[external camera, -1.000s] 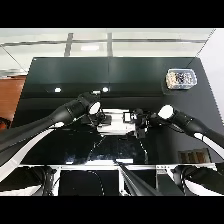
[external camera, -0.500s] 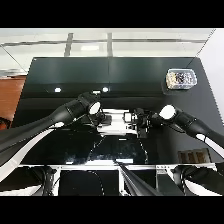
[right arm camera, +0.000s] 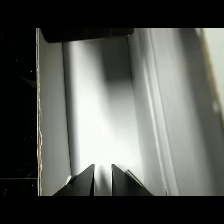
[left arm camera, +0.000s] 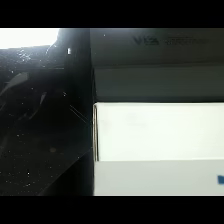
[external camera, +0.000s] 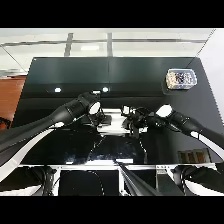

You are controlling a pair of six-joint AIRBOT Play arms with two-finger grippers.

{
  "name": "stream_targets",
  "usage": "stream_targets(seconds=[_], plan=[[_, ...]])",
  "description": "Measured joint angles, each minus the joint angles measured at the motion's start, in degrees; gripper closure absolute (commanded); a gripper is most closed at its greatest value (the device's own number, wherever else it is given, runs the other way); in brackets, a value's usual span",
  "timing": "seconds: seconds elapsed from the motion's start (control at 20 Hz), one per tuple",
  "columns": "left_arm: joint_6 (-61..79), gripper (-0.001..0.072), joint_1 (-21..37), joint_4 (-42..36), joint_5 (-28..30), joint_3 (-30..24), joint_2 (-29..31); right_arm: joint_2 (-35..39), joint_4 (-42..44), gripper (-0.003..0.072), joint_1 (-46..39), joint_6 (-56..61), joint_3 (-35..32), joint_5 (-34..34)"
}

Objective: Fold the box and place the chain.

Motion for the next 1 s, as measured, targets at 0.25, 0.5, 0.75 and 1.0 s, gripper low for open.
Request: stream_targets(seconds=[0.25, 0.5, 0.75, 1.0], plan=[[0.0, 0.0679, 0.0, 0.0, 0.0, 0.0, 0.0, -0.6, 1.5, 0.0274, 0.3, 0.3, 0.0, -0.6], [0.0, 0.0679, 0.0, 0.0, 0.0, 0.0, 0.0, -0.7, 1.7, 0.0668, 0.3, 2.2, 0.0, -0.5], [0.1, 0.0679, 0.0, 0.0, 0.0, 0.0, 0.0, 3.0, -0.1, 0.0669, -2.3, 14.8, 0.0, 3.5], [0.1, 0.0679, 0.0, 0.0, 0.0, 0.0, 0.0, 14.8, -14.8, 0.0669, -15.1, 46.2, 0.3, 12.8]])
